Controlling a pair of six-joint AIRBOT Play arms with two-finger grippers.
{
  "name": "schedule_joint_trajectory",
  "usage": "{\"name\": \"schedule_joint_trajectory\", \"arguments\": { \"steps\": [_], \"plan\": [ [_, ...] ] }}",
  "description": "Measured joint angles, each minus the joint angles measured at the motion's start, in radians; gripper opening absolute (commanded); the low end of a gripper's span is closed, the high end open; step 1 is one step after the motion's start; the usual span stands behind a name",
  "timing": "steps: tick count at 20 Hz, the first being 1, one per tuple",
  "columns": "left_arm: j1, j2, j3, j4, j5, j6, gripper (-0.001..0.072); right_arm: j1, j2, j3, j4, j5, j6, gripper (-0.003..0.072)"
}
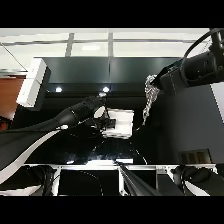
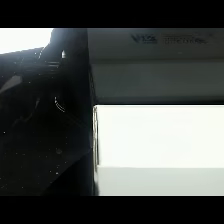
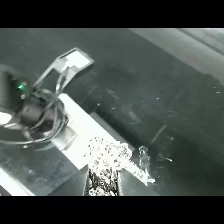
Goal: Fold the box and place the chain.
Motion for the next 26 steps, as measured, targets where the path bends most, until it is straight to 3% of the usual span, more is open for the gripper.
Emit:
{"name": "schedule_joint_trajectory", "arguments": {
  "steps": [15,18,26],
  "plan": [
    [0.0,0.0,0.0,0.0,0.0,0.0,0.0028,0.109,-0.002,-0.023,0.155,-0.109,-0.009,0.0009],
    [0.0,0.0,0.0,0.0,0.0,0.0,0.0028,0.109,-0.004,-0.121,0.158,-0.112,-0.011,0.0009],
    [0.0,0.0,0.0,0.0,0.0,0.0,0.0028,0.107,-0.005,-0.481,0.154,-0.259,-0.011,0.001]
  ]
}}
